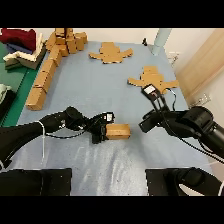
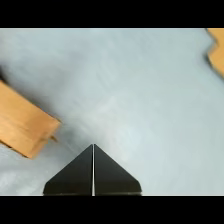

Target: Fold the box.

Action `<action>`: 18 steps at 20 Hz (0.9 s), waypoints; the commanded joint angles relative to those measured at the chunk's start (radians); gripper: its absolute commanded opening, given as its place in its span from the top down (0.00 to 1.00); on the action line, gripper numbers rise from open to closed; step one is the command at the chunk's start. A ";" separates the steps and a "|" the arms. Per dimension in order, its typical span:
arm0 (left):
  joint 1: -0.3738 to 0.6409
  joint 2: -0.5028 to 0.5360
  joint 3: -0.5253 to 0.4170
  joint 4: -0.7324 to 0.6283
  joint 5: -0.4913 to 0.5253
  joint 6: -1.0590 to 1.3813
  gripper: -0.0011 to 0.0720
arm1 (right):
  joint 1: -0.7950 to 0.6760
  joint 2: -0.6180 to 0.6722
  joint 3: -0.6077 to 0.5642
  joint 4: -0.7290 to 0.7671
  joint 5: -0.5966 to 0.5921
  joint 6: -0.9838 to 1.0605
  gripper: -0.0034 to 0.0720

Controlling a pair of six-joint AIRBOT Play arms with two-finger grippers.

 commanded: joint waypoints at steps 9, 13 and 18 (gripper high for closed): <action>0.042 0.127 0.009 0.048 -0.003 -0.262 0.28 | -0.054 -0.037 0.008 0.018 -0.107 0.413 0.95; 0.240 0.319 -0.005 0.288 -0.021 -0.614 0.28 | -0.054 -0.054 0.008 0.014 -0.088 0.415 0.95; 0.605 0.512 -0.113 0.618 -0.227 -0.990 0.28 | -0.055 -0.076 0.008 -0.007 -0.029 0.415 0.95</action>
